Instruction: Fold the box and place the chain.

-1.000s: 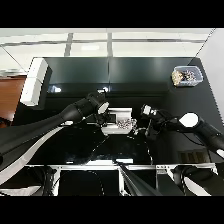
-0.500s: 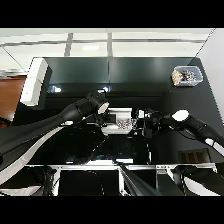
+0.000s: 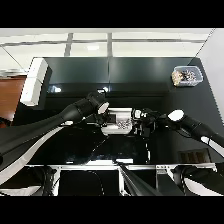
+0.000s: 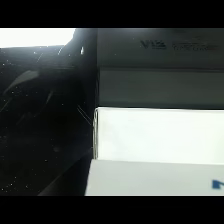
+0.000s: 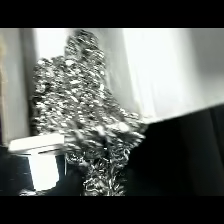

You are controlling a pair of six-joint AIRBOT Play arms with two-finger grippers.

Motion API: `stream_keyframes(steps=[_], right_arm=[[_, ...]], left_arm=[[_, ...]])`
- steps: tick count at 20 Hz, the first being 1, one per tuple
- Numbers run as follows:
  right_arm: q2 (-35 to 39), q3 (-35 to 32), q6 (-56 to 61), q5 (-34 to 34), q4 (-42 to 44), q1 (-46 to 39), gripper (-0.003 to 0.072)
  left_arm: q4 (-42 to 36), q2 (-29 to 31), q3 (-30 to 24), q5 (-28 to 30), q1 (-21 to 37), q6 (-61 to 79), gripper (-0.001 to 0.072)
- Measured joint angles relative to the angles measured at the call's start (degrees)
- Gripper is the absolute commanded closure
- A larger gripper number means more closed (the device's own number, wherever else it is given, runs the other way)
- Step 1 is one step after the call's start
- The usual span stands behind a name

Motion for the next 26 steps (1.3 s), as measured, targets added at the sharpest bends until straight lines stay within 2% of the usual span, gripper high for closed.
stream_keyframes(steps=[5, 10, 14, 18, 22, 26], right_arm=[[0.8, 0.1, 4.1, -0.8, -1.7, 0.1, 0.0674], [9.1, 0.4, 20.7, -3.1, -8.2, 0.1, 0.0675], [20.1, 2.2, 38.1, 1.6, -15.8, 0.1, 0.0676], [28.9, 8.4, 53.3, 9.0, -19.6, 0.1, 0.0675], [31.9, 16.5, 62.9, 15.0, -17.9, 0.2, 0.0675], [32.7, 21.3, 65.2, 16.2, -9.3, 0.2, 0.0675]], left_arm=[[0.0, 0.0, 0.0, 0.0, 0.0, 0.0, 0.0679], [0.0, 0.0, 0.0, 0.0, 0.0, 0.0, 0.0679], [0.0, 0.0, 0.0, 0.0, 0.0, 0.0, 0.0679], [-0.1, 0.0, 0.0, 0.0, 0.0, 0.0, 0.0679], [-0.2, 0.0, 0.0, 0.0, 0.0, 0.0, 0.0679], [-0.2, 0.0, 0.0, 0.0, 0.0, 0.0, 0.0679]])
